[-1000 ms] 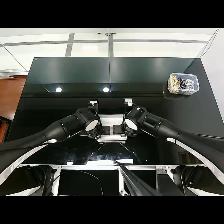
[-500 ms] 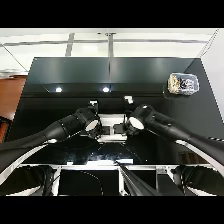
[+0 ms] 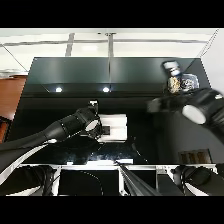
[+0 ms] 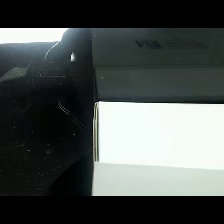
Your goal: Fold the box and place the chain.
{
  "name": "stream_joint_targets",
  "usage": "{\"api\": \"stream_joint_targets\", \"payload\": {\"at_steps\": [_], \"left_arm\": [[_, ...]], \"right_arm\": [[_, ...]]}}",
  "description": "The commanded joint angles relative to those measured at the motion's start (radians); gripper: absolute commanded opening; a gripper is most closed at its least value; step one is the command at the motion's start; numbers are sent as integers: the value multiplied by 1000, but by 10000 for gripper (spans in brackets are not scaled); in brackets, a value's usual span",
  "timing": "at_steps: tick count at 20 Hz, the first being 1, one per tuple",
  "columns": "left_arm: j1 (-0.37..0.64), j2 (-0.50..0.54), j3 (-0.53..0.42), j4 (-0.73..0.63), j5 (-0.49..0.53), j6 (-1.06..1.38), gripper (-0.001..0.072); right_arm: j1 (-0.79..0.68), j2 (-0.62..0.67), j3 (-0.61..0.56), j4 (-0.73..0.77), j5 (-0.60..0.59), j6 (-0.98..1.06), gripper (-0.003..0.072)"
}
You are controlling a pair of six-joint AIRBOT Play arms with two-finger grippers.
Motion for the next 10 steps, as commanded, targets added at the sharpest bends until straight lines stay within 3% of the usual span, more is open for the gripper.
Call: {"api": "stream_joint_targets", "payload": {"at_steps": [1, 5, 6, 7, 10], "left_arm": [[0, 0, 0, 0, 3, 0, 29], [0, 0, 0, 1, 3, 0, 29], [0, 0, 0, 0, 3, 0, 29], [0, 0, 0, 0, 3, 0, 29], [0, 0, 0, 0, 3, 0, 29]], "right_arm": [[-246, 12, -13, -194, -151, -26, 258], [-531, -88, -53, -188, -480, 84, 261], [-576, -136, -53, -174, -512, 137, 450], [-604, -184, -51, -132, -521, 136, 720], [-639, -354, 21, 107, -510, -27, 720]]}}
